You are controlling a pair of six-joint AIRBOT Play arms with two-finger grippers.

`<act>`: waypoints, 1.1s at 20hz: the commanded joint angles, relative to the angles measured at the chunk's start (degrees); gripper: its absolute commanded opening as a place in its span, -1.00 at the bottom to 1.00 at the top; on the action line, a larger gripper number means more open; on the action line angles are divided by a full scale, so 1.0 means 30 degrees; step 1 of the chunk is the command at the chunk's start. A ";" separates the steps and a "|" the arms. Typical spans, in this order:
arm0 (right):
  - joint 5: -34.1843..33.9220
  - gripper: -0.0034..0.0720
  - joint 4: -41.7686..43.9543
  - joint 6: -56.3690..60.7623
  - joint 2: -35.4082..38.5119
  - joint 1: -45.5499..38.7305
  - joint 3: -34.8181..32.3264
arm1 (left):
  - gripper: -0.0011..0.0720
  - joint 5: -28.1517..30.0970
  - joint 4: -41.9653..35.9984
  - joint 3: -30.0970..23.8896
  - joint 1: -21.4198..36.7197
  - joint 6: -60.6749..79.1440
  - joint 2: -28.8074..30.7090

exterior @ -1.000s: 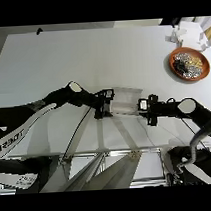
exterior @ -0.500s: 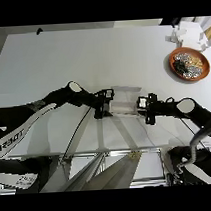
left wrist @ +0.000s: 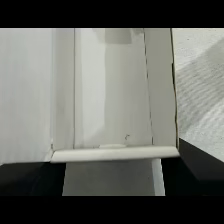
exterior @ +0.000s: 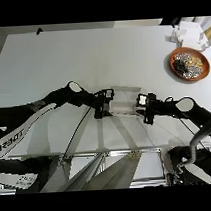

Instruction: Fold the box and place the chain.

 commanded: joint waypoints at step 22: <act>-0.0058 -0.29 0.0277 -0.0510 -0.0525 0.0729 -0.0007 | -0.41 0.0000 -0.0007 0.0007 0.0007 0.0007 0.0000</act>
